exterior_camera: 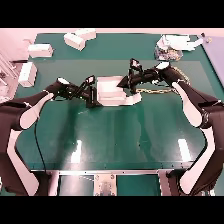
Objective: Fold the box and place the chain.
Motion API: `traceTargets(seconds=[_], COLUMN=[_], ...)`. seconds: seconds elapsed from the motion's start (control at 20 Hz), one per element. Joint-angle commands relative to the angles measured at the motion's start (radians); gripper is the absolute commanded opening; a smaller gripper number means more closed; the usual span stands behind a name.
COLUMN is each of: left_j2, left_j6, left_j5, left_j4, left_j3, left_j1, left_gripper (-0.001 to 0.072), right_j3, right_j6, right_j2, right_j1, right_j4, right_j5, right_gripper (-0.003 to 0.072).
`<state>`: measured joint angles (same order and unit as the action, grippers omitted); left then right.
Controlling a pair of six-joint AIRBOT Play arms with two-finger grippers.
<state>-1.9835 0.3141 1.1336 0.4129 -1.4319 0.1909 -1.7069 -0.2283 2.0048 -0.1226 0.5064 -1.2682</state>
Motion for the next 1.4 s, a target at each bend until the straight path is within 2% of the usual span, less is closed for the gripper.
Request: traceTargets(seconds=[0.0, 0.2, 0.65, 1.0, 1.25, 1.3, 1.35], left_j2=[-0.001, -0.001, -0.001, -0.001, -0.001, -0.001, -0.001], left_j6=[0.000, 0.000, 0.000, 0.000, 0.000, 0.000, 0.000], left_j5=[0.000, 0.000, 0.000, 0.000, 0.000, 0.000, 0.000], left_j4=[0.000, 0.000, 0.000, 0.000, 0.000, 0.000, 0.000], left_j3=[0.000, 0.000, 0.000, 0.000, 0.000, 0.000, 0.000], left_j1=[-0.001, -0.001, -0.001, -0.001, -0.001, -0.001, -0.001], left_gripper=[0.0630, 0.0629, 0.0630, 0.0630, 0.0630, 0.0629, 0.0629], right_j3=[-0.016, -0.016, -0.036, -0.022, 0.125, 0.156, 0.183], right_j6=[0.013, 0.075, 0.083, 0.211, 0.221, 0.217, 0.217], right_j2=[0.016, 0.016, 0.000, -0.184, -0.309, -0.317, -0.317], right_j1=[-0.005, -0.020, -0.043, 0.006, 0.070, 0.075, 0.077], right_j4=[0.040, 0.158, 0.163, 0.172, 0.200, 0.220, 0.240], right_j5=[0.016, 0.026, 0.004, 0.002, 0.000, -0.007, -0.023], right_gripper=[0.0004, 0.0006, 0.0004, 0.0001, 0.0009, 0.0191, 0.0477])
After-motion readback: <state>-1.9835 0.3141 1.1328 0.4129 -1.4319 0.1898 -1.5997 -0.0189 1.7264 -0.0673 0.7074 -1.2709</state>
